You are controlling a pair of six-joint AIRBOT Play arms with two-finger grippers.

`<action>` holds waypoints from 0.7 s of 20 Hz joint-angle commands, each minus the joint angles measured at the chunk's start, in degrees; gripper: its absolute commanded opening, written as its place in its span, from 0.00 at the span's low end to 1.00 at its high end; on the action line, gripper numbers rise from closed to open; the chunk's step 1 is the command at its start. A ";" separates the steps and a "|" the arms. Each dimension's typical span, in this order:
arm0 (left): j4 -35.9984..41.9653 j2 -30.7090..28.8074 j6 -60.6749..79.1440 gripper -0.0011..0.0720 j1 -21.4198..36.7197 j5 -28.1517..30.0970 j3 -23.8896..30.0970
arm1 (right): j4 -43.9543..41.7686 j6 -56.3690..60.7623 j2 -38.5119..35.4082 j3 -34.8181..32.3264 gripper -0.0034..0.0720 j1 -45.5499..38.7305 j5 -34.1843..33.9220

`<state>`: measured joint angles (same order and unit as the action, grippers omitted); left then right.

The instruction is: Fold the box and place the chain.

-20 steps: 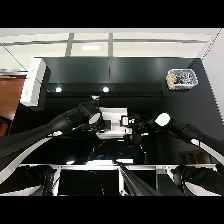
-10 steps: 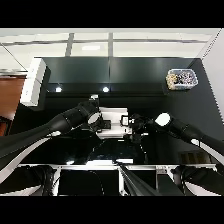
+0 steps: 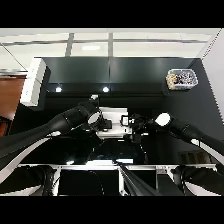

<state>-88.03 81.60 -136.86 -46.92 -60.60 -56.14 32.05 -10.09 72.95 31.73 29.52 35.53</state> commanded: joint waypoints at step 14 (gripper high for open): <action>-0.26 -0.02 0.15 0.05 0.02 -0.07 -0.02 | 1.16 0.22 -0.31 -0.02 1.00 -0.15 0.00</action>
<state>-88.20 81.58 -136.86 -46.92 -60.36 -56.14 32.12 -10.04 72.90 31.75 29.45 35.18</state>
